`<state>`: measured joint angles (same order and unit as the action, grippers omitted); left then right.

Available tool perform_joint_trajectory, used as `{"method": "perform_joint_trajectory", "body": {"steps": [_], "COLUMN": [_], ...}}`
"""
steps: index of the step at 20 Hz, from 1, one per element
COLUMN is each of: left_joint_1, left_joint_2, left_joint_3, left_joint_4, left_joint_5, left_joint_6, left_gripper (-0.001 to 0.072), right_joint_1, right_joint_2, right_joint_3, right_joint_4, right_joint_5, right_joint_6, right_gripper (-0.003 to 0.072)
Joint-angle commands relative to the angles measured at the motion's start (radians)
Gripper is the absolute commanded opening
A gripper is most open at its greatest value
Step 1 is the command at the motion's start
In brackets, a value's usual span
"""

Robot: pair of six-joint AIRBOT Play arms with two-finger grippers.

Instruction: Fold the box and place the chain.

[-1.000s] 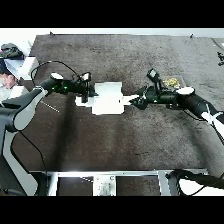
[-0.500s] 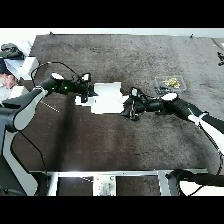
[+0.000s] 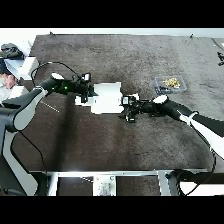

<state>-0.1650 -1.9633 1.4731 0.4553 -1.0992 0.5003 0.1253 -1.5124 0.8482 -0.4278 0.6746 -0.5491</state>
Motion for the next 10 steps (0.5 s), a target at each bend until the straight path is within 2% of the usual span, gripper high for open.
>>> {"method": "perform_joint_trajectory", "body": {"steps": [1, 6, 10], "left_joint_1": [0.0, 0.0, 0.0], "left_joint_2": [0.0, 0.0, 0.0], "left_joint_3": [0.0, 0.0, 0.0], "left_joint_4": [0.0, 0.0, 0.0], "left_joint_5": [-0.001, -0.001, -0.001], "left_joint_6": [0.002, 0.002, 0.002], "left_gripper": [0.0011, 0.0011, 0.0011], "right_joint_1": [0.041, 0.045, 0.044], "right_joint_2": [-0.015, -0.012, 0.043], "right_joint_3": [0.011, 0.015, 0.016], "right_joint_4": [-0.025, -0.013, -0.013], "right_joint_5": [-0.102, -0.233, -0.247], "right_joint_6": [-0.011, -0.004, 0.019], "right_gripper": [0.0597, 0.0596, 0.0595]}}
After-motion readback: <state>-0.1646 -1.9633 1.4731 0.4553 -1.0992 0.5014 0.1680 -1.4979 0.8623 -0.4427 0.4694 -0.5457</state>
